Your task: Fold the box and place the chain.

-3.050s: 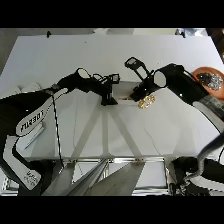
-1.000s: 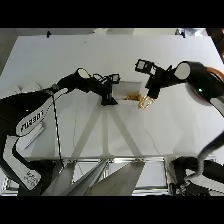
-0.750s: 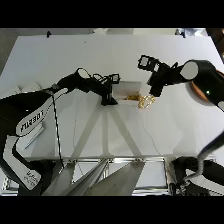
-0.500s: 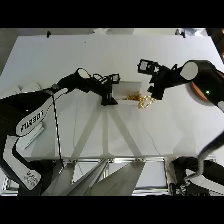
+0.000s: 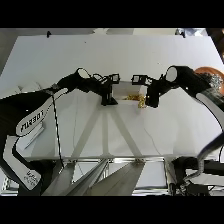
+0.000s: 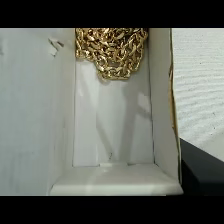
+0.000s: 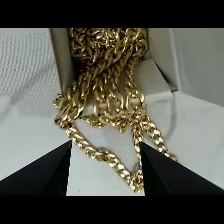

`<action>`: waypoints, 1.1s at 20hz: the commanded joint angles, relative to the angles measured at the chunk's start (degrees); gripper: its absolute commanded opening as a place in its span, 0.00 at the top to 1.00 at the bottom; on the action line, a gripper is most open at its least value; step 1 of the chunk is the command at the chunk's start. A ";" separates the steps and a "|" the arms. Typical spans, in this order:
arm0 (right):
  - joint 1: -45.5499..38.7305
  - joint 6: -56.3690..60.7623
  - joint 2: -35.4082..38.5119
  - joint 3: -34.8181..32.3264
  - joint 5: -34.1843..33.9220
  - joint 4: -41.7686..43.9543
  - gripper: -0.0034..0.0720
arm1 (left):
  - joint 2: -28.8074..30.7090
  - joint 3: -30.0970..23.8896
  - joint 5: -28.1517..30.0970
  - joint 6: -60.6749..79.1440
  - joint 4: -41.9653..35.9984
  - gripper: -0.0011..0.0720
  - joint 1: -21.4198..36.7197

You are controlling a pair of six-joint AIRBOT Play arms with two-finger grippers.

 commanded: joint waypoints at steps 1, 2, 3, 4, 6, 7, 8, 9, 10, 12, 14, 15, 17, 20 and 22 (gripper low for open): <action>0.00 -0.44 -3.30 -0.02 -4.76 0.09 0.32 | -0.02 0.07 0.02 0.02 0.00 0.41 0.02; 0.00 -0.46 -3.80 -0.02 -6.36 0.09 0.32 | 0.00 0.07 0.00 0.00 0.00 0.41 0.00; 0.02 -0.46 -4.33 -0.02 -7.19 0.07 0.37 | 0.00 0.07 0.02 0.00 0.02 0.41 0.02; 0.00 -0.46 -4.85 -0.02 -7.17 0.07 0.50 | 0.00 0.07 0.02 0.02 0.02 0.41 0.02; 0.00 -0.44 -5.75 -0.02 -6.29 -0.22 0.74 | 0.00 0.07 0.02 0.02 0.00 0.41 0.00; 0.00 -0.42 -5.92 -0.02 -5.86 -0.22 0.87 | 0.00 0.07 0.02 0.02 0.00 0.41 0.02; 0.00 0.02 -5.92 -0.02 -5.25 -0.22 0.94 | 0.00 0.07 0.02 0.02 0.00 0.41 0.02; 0.00 0.90 -5.81 0.02 -4.79 -0.28 0.94 | 0.00 0.07 0.02 0.00 0.00 0.41 0.00; 0.00 2.64 -5.42 0.02 -4.81 -0.68 0.94 | 0.00 0.07 0.02 0.02 0.00 0.41 0.02; 0.00 5.42 -2.95 0.04 -5.53 -1.79 0.94 | 0.00 0.07 0.02 0.02 0.00 0.41 0.02; 0.00 6.10 1.14 0.04 -6.01 -2.29 0.94 | 0.00 0.07 0.02 0.02 0.00 0.41 0.02; 0.00 6.10 3.69 0.04 -6.16 -2.16 0.94 | -0.02 0.07 0.02 0.02 0.00 0.41 0.02; 0.02 6.08 8.72 0.04 -6.23 -0.74 0.94 | 0.00 0.07 0.02 0.00 0.00 0.41 0.02; 0.02 6.05 14.58 0.04 -6.32 4.96 0.95 | 0.00 0.07 0.02 0.02 0.00 0.41 0.02; 0.02 5.99 16.63 0.07 -6.40 10.05 0.95 | 0.00 0.07 0.02 0.02 0.00 0.41 0.00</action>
